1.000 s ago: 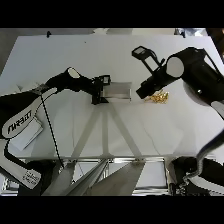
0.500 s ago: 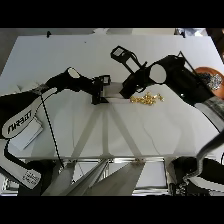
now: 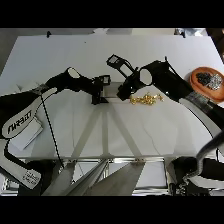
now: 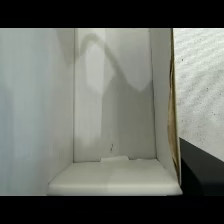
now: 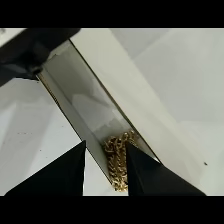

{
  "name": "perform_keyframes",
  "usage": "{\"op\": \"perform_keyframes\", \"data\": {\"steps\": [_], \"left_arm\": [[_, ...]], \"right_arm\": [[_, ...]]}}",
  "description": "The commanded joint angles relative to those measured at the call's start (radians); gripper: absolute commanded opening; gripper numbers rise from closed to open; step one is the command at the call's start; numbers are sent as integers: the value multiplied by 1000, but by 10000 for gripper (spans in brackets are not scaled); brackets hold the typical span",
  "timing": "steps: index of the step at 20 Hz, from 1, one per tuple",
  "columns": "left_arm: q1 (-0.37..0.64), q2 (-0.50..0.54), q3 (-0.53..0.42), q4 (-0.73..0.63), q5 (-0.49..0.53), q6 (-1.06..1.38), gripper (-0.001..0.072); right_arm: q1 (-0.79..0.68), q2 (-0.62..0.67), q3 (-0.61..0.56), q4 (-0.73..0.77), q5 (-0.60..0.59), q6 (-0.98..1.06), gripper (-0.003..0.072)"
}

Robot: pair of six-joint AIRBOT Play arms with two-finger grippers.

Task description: Fold the box and place the chain.

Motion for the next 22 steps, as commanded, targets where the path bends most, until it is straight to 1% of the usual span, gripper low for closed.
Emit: {"op": "perform_keyframes", "data": {"steps": [1, 4, 6, 8, 9, 10, 11, 12, 15, 19, 20, 21, 22], "left_arm": [[0, 1, 0, 0, 0, 0, 516], [0, 1, 0, 0, 0, 0, 516], [0, 1, 0, 0, 0, 0, 516], [0, 1, 0, 0, 0, 0, 516], [0, 1, 0, 0, 0, 0, 516], [0, 1, 0, 0, 0, 0, 516], [0, 1, 0, 0, 0, 0, 516], [0, 1, 0, 0, 0, 0, 516], [0, 1, 0, 0, 0, 0, 516], [0, 1, 0, 0, 0, 0, 516], [0, 1, 0, 0, 0, 0, 516], [0, 1, 0, 0, 0, 0, 516], [0, 1, 0, 0, 0, 0, 516]], "right_arm": [[-6, 57, 1, -92, 44, 1, 274], [-66, 92, 1, -178, 186, -3, 277], [-137, 84, -1, -183, 272, -43, 354], [-203, 72, -5, -160, 304, -108, 364], [-235, 62, -5, -137, 313, -146, 372], [-264, 48, -5, -109, 318, -180, 449], [-287, 31, -5, -87, 321, -202, 509], [-308, 7, -5, -78, 320, -212, 525], [-328, -81, -5, -77, 323, -255, 526], [-326, -176, -5, -1, 327, -345, 541], [-325, -187, -5, 14, 324, -379, 583], [-324, -192, -6, 16, 307, -402, 606], [-324, -192, -12, 16, 267, -403, 606]]}}
